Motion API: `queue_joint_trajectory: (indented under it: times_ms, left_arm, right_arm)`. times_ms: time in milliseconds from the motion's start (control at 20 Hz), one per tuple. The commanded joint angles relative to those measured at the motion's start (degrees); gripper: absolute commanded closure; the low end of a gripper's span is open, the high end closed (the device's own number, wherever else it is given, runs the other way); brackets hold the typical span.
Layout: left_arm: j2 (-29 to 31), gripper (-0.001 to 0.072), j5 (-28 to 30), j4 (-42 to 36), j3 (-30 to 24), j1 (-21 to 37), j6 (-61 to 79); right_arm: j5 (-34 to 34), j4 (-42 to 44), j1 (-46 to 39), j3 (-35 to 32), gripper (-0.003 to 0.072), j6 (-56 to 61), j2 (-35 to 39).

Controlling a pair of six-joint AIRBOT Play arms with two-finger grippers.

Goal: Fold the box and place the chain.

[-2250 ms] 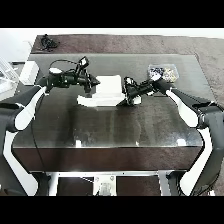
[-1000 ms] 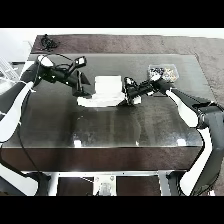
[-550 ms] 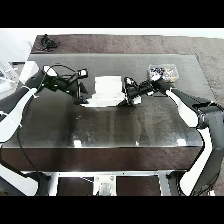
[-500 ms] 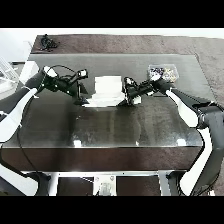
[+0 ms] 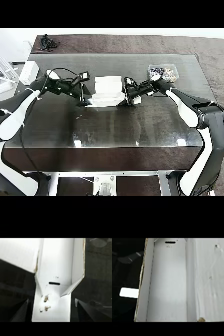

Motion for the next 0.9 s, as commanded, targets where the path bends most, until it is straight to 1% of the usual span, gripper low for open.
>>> queue_joint_trajectory:
  times_ms: [0, 150, 200, 250, 300, 550, 600, 650, 850]
  left_arm:
    - [-1.14, 0.0, 1.4, -0.37, -0.02, -1.2, 2.23]
    - [-1.14, 0.0001, 3.39, -0.57, -0.02, -1.2, 3.56]
    - [-1.11, 0.0021, 3.48, -0.52, -0.02, -1.2, 3.54]
    - [-1.11, 0.017, 3.32, -0.5, -0.02, -1.2, 3.56]
    - [-1.11, 0.0191, 3.32, -0.5, -0.02, -1.2, 3.58]
    - [-1.11, 0.0194, 2.6, -2.38, -0.02, -1.22, 5.07]
    - [-1.14, 0.0311, 2.62, -2.21, -0.02, -1.53, 5.09]
    - [-1.14, 0.0372, 2.6, -2.25, -0.02, -1.84, 5.77]
    - [-1.14, 0.0373, 4.44, -2.43, -0.02, -3.98, 6.14]
  right_arm:
    - [0.0, 0.0, 0.0, -0.02, 0.0103, 0.0, -0.02]
    - [0.0, 0.0, 0.0, -0.02, 0.0102, 0.02, -0.02]
    - [0.0, 0.0, 0.0, -0.02, 0.0103, 0.02, -0.02]
    - [0.0, 0.0, 0.0, -0.02, 0.0103, 0.02, -0.02]
    - [0.0, 0.0, 0.0, -0.02, 0.0103, 0.02, -0.02]
    - [0.0, 0.0, 0.0, -0.02, 0.0102, 0.02, -0.02]
    - [0.0, 0.0, 0.0, -0.02, 0.0102, 0.02, -0.02]
    - [0.0, 0.0, 0.0, -0.02, 0.0102, 0.0, -0.02]
    - [0.0, 0.0, 0.0, -0.02, 0.0102, 0.02, -0.02]
